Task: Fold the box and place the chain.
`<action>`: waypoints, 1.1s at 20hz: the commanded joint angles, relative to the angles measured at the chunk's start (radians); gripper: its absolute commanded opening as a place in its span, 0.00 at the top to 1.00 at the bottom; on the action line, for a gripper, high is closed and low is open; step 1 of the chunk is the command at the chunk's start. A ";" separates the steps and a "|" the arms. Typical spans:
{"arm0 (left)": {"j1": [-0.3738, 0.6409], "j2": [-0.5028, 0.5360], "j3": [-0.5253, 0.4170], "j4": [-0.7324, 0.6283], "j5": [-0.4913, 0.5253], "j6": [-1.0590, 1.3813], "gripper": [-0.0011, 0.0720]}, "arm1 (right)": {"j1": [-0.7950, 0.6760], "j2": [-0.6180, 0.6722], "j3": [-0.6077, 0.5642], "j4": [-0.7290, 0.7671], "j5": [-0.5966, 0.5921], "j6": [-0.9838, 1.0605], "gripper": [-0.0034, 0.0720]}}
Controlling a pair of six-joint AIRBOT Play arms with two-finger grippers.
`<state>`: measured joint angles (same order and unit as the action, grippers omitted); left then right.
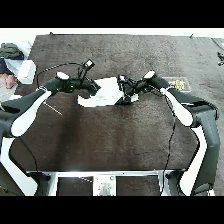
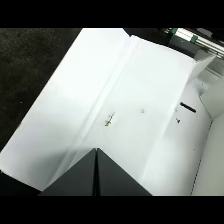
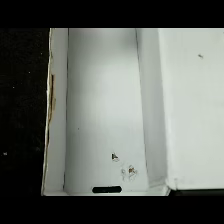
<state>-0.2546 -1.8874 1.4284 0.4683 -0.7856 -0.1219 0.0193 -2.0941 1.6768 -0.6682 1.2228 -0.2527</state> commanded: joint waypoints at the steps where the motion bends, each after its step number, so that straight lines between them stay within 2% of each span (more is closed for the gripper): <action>1: -0.001 -0.001 0.001 0.026 -0.013 0.024 0.97 | 0.000 0.000 0.000 -0.001 0.001 -0.002 0.40; 5: 0.003 0.005 0.035 0.031 -0.019 0.035 0.97 | 0.000 0.000 0.000 -0.001 0.000 -0.002 0.40; 8: 0.003 0.055 0.057 0.043 -0.029 0.083 0.97 | 0.001 0.000 0.000 -0.001 0.000 -0.002 0.40; 12: 0.003 0.153 0.057 0.267 -0.092 0.044 0.97 | 0.001 0.000 0.000 -0.001 0.001 -0.002 0.40; 17: 0.003 0.173 0.051 0.386 -0.241 -0.031 0.97 | 0.001 0.000 0.000 -0.001 0.000 -0.002 0.40; 19: 0.006 0.173 0.051 0.396 -0.243 -0.035 0.97 | 0.001 0.000 0.000 -0.001 0.000 -0.002 0.40; 22: 0.073 0.173 0.052 0.286 -0.248 -0.035 0.98 | 0.001 0.000 0.000 -0.001 0.000 -0.002 0.40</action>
<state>-0.2237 -1.7172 1.4803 0.8062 -1.0092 -0.1467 0.0196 -2.0941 1.6772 -0.6697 1.2224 -0.2550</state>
